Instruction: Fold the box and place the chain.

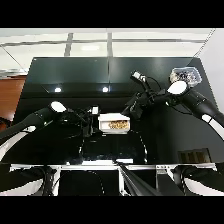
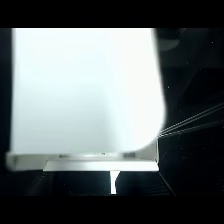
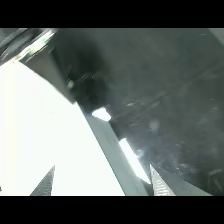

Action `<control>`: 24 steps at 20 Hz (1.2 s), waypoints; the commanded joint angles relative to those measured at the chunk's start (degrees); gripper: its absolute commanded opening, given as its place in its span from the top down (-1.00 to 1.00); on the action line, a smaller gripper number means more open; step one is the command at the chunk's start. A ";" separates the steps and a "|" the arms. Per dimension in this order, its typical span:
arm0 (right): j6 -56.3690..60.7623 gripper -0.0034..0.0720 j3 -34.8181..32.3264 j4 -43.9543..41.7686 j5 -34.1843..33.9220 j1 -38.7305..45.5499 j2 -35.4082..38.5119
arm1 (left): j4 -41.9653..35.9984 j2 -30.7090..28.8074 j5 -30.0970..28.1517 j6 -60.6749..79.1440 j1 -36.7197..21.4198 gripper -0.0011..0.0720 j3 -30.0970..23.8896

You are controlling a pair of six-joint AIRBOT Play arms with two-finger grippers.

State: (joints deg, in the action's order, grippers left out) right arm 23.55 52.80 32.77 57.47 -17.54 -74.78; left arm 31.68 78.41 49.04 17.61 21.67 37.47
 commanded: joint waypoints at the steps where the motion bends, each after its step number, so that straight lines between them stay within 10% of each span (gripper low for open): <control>1: -3.96 -0.94 0.15 0.37 5.18 -0.52 -0.02 | 0.04 0.04 -0.02 0.00 0.02 0.01 0.02; 8: -4.52 -0.94 0.13 8.50 1.86 -6.78 -0.02 | 0.07 0.04 -0.02 0.00 0.04 0.01 0.02; 16: -4.44 0.08 0.15 8.26 4.22 -6.78 -0.02 | 0.07 0.04 -0.02 0.00 0.04 0.01 0.02; 24: -4.44 0.13 -0.04 11.50 3.93 -7.91 -0.13 | 0.09 0.04 -0.02 0.00 0.04 0.01 0.02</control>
State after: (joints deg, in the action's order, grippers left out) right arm 19.09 52.84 42.00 61.45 -24.75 -74.81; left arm 31.75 78.41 49.01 17.58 21.67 37.50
